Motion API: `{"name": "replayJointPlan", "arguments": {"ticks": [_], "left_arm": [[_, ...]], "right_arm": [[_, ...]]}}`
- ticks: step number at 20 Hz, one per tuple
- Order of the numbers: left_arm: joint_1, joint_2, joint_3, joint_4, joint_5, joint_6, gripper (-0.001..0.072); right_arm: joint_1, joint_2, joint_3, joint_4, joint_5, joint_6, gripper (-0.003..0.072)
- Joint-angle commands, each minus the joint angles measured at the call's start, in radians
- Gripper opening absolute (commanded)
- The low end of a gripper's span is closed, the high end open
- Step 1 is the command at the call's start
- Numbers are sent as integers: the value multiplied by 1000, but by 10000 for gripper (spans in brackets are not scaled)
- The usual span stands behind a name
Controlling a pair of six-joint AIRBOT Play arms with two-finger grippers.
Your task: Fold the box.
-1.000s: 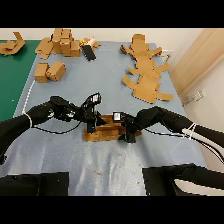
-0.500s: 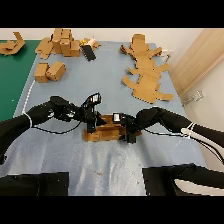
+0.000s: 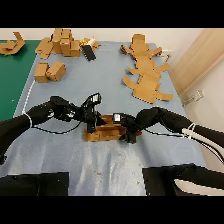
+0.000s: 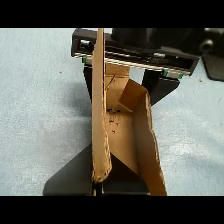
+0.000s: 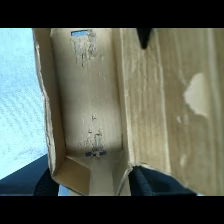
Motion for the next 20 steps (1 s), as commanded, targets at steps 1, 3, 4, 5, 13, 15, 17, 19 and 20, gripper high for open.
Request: {"name": "replayJointPlan", "arguments": {"ticks": [1, 3, 4, 5, 13, 15, 17, 19, 20], "left_arm": [[0, 0, 0, 0, 0, 0, 14], [0, 0, 0, 0, 0, 0, 14], [0, 0, 0, 0, 0, 0, 14], [0, 0, 0, 0, 0, 0, 14], [0, 0, 0, 0, 0, 0, 14], [0, 0, 0, 0, 0, 0, 14], [0, 0, 0, 0, 0, 0, 14], [0, 0, 0, 0, 0, 0, 14], [0, 0, 0, 0, 0, 0, 14]], "right_arm": [[0, 5, 1, 18, -1, 0, 523], [0, 5, 1, 27, -1, 0, 524], [0, 5, 1, 32, -1, 0, 524], [1, 5, 1, 37, -1, 0, 530], [2, 1, -3, 18, -1, 0, 571], [2, 0, -8, 18, 0, 0, 570], [2, -1, -8, 18, 0, 0, 547], [2, -1, -8, 18, 0, 0, 511], [1, -1, -8, 18, 0, 0, 510]]}}
